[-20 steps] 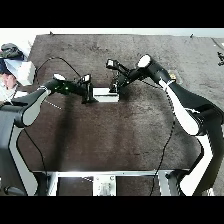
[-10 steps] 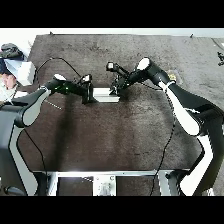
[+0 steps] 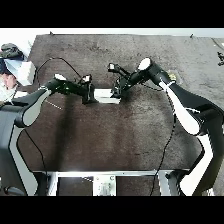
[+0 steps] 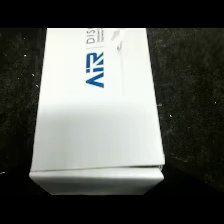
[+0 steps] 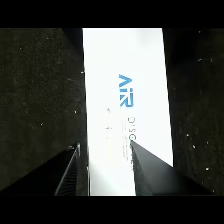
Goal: Fold the box and place the chain.
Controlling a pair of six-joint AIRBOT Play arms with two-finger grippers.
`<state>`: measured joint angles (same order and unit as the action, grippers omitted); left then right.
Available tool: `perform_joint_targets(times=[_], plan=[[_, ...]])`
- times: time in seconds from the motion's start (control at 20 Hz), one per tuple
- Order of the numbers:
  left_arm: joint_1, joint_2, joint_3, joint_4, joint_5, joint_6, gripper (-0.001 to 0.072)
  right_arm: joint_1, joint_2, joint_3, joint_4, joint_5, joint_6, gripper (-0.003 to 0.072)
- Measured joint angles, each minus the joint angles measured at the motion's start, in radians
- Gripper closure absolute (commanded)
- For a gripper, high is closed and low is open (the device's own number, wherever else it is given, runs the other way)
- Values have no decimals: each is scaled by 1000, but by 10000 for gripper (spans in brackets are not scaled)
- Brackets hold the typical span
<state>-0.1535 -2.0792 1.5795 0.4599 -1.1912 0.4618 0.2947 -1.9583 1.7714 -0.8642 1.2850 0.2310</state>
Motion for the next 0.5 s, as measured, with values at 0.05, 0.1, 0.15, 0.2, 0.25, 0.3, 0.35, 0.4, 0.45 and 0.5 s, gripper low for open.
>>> perform_joint_targets(times=[0.05, 0.1, 0.15, 0.2, 0.25, 0.3, 0.35, 0.4, 0.45, 0.5], plan=[[0, 0, 0, 1, 2, -2, 386, -11, 3, 4, 22, 7, 2, 376], [2, 0, 0, 1, 11, -2, 386, -26, 5, 6, 55, 5, 2, 458], [3, 0, 0, 1, 13, -3, 386, -39, 9, 9, 108, -3, 2, 527], [2, 1, 0, 2, 13, -3, 386, -48, 11, 11, 168, -13, 2, 533], [1, 1, 0, 2, 12, -3, 386, -55, 13, 12, 195, -11, 0, 535], [1, 1, 0, 2, 10, -3, 386, -62, 11, 12, 220, -11, 0, 535], [1, 0, 0, 2, 7, -3, 386, -66, 11, 13, 239, -17, 1, 545], [1, 1, 0, 2, 6, -3, 386, -66, 8, 13, 257, -27, 5, 668], [1, 1, 0, 2, 6, -3, 386, -63, 2, 13, 270, -24, 11, 673], [1, 1, 0, 3, 5, -3, 386, -58, -5, 13, 274, -20, 16, 673]])
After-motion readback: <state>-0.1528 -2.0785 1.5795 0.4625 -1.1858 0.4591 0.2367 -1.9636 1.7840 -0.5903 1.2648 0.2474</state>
